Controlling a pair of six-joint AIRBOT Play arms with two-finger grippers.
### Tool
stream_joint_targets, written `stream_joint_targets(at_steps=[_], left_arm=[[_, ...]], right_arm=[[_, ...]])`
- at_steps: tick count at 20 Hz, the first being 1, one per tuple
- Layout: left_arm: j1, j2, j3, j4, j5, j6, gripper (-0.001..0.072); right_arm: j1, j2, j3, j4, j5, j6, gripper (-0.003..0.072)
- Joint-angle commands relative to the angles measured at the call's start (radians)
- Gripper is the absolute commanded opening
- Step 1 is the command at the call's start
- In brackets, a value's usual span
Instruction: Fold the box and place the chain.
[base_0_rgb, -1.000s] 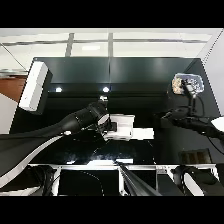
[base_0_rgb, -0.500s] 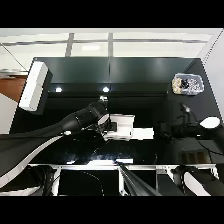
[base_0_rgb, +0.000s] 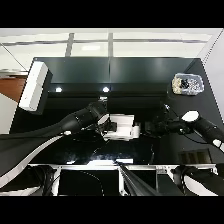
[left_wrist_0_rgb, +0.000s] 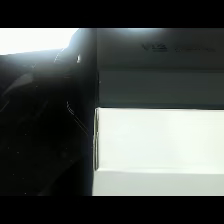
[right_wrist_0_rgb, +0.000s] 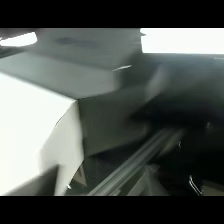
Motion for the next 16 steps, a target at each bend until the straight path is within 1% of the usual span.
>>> stream_joint_targets(at_steps=[1,4,10,12,15,16], left_arm=[[0.000,0.000,0.000,0.000,-0.012,0.002,0.0031],[0.000,0.000,0.000,0.001,-0.012,0.002,0.0031],[0.000,0.000,0.000,0.000,-0.013,0.002,0.0031],[0.000,0.000,0.000,0.000,-0.012,0.002,0.0031],[0.000,0.000,0.000,0.001,-0.012,0.002,0.0031],[0.000,0.000,0.000,0.001,-0.012,0.002,0.0031]], right_arm=[[0.005,-0.007,0.051,0.002,0.090,-0.077,0.0659],[0.007,-0.007,0.076,0.006,0.121,-0.085,0.0659],[0.034,-0.007,0.077,0.074,0.123,-0.111,0.0657],[0.075,-0.007,0.077,0.091,0.093,-0.110,0.0657],[0.151,-0.007,0.077,0.089,-0.006,-0.038,0.0656],[0.180,-0.007,0.077,0.087,-0.043,-0.019,0.0598]])
